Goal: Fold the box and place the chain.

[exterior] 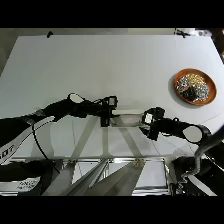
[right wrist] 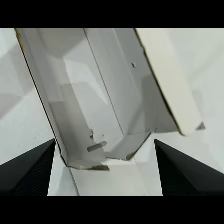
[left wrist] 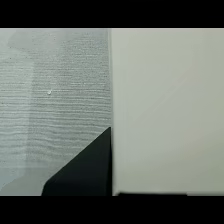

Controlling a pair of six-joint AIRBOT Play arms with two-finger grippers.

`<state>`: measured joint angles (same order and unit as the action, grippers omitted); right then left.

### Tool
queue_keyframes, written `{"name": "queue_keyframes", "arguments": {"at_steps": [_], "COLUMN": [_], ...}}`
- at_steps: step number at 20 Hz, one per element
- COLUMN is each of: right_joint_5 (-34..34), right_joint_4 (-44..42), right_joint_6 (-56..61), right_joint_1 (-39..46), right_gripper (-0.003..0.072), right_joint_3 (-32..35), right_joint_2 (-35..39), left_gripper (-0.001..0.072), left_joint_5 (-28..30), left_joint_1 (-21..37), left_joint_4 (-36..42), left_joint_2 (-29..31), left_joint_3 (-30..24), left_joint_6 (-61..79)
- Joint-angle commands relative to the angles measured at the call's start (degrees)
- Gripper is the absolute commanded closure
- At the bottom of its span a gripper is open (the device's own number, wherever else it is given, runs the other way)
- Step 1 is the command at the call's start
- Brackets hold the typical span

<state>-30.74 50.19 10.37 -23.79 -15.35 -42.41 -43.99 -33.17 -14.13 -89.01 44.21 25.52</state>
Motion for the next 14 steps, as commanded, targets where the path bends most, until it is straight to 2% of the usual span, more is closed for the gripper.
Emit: {"name": "queue_keyframes", "arguments": {"at_steps": [1, 6, 11, 14], "right_joint_5": [-0.07, -0.52, -4.76, -4.87], "right_joint_4": [-6.95, -8.35, -8.87, -12.0], "right_joint_6": [-11.06, -12.41, -12.44, -16.74], "right_joint_1": [0.66, 2.47, 7.5, 7.5], "right_gripper": [-0.0016, -0.0016, -0.0014, -0.0014], "right_joint_3": [0.0, -0.02, -0.72, -0.72], "right_joint_2": [-2.75, -4.04, -4.04, -4.04], "left_gripper": [0.0697, 0.0697, 0.0697, 0.0697], "left_joint_5": [0.0, 0.0, 0.0, 0.0], "left_joint_1": [-0.04, -0.04, -0.07, -0.07], "left_joint_4": [-0.02, -0.02, -0.02, -0.02], "left_joint_2": [0.02, 0.02, 0.02, 0.02], "left_joint_3": [-0.02, -0.02, -0.02, -0.02], "left_joint_6": [0.02, 0.02, 0.02, 0.02]}}
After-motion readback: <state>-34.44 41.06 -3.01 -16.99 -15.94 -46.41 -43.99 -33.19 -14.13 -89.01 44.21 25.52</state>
